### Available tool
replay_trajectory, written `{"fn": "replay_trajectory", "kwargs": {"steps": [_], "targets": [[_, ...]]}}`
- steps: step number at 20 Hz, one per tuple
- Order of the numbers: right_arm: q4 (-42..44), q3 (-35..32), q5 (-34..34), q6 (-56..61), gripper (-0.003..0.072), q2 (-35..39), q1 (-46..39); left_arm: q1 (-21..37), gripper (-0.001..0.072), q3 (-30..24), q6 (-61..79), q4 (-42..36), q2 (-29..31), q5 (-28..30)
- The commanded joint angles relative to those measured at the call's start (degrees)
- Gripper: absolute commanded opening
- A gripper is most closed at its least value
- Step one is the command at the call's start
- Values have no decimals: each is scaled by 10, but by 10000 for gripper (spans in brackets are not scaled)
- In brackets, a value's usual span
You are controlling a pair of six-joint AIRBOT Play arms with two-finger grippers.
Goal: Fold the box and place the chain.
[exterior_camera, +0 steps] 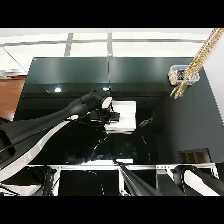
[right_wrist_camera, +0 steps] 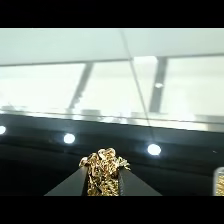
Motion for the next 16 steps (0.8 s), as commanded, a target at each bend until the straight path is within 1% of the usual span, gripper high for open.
{"fn": "replay_trajectory", "kwargs": {"steps": [1,5,7,10,14,16], "targets": [[64,0,19,-11,11,32,17,0,27,0,0,0,0,1],[64,-1,79,-11,11,34,95,0,26,0,0,0,0,0],[64,-1,93,-11,12,34,143,0,26,0,0,0,0,0],[64,-1,92,-11,12,34,196,0,26,0,0,0,0,0],[64,-2,70,-10,12,28,236,0,26,0,0,0,0,0],[65,-19,57,-8,12,27,250,0,26,0,0,0,0,0]]}}
